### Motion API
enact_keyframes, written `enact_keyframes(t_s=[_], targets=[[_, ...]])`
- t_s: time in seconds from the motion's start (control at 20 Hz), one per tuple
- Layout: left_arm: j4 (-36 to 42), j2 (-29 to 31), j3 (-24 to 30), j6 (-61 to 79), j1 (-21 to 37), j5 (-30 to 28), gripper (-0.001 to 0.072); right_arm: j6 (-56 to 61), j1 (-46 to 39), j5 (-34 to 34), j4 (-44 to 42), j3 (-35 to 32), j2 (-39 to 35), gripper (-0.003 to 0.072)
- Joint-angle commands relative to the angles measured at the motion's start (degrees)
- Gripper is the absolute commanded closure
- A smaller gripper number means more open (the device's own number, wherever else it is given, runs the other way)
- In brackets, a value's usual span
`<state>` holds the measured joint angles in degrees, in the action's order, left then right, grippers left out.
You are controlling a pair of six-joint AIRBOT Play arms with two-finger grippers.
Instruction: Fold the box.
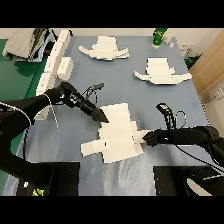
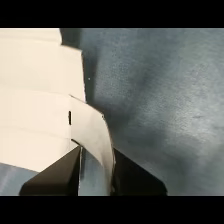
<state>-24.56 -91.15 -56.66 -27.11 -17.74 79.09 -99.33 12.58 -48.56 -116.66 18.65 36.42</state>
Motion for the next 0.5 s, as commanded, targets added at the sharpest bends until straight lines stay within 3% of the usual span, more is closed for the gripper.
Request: enact_keyframes(t_s=[0.0, 0.15, 0.2, 0.25, 0.3, 0.45], targets=[[1.4, 0.57, -2.08, 1.36, -0.55, -0.52, 0.07, 8.0, -0.11, 0.66, 12.26, 1.84, 0.04, 0.0421], [0.9, 3.89, -2.16, 4.35, -2.91, -4.2, 0.07, 23.85, -0.11, -0.2, 30.93, 5.29, 0.04, 0.0413], [0.44, 5.09, -2.16, 5.4, -3.8, -5.97, 0.0701, 28.2, -0.11, -0.48, 35.69, 6.45, 0.04, 0.0328], [-0.11, 6.23, -2.16, 6.16, -4.76, -8.33, 0.0701, 31.28, -0.09, -0.66, 36.85, 7.74, 0.02, 0.0169], [-0.59, 6.99, -2.16, 7.21, -5.62, -10.21, 0.0701, 32.89, -0.09, -1.33, 36.11, 9.35, 0.0, 0.008], [-2.23, 8.35, -2.1, 8.83, -7.76, -13.57, 0.0702, 34.8, -0.09, -5.33, 32.09, 15.74, -0.09, 0.008]])
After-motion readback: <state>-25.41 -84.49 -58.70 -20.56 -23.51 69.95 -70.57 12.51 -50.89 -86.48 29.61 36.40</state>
